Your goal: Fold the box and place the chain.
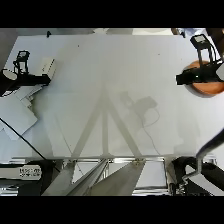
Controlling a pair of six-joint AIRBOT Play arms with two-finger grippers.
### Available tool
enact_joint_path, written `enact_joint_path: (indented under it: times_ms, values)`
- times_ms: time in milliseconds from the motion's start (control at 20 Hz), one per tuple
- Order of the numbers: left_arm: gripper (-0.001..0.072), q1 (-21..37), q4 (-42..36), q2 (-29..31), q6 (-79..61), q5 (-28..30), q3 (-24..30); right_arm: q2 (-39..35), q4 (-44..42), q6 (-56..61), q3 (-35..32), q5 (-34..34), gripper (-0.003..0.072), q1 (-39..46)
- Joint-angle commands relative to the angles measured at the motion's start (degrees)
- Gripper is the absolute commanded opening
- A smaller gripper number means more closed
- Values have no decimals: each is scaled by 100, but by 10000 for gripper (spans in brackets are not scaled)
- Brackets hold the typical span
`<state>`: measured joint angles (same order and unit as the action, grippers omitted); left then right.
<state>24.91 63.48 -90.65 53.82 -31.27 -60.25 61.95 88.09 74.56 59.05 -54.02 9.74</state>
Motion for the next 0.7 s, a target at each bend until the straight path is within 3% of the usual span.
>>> enact_joint_path:
  times_ms: [0, 450, 650]
  values:
    - [698, 7, 44, 223, 61, -339, 0, -4, -2, 0, 4, 0, 18, 2]
    - [698, 0, -61, 2037, 22, -437, -2, -4, -2, 0, 4, 0, 18, 2]
    - [697, 0, -1099, 2592, 20, -439, -2, -4, -2, 0, 4, 0, 18, 2]
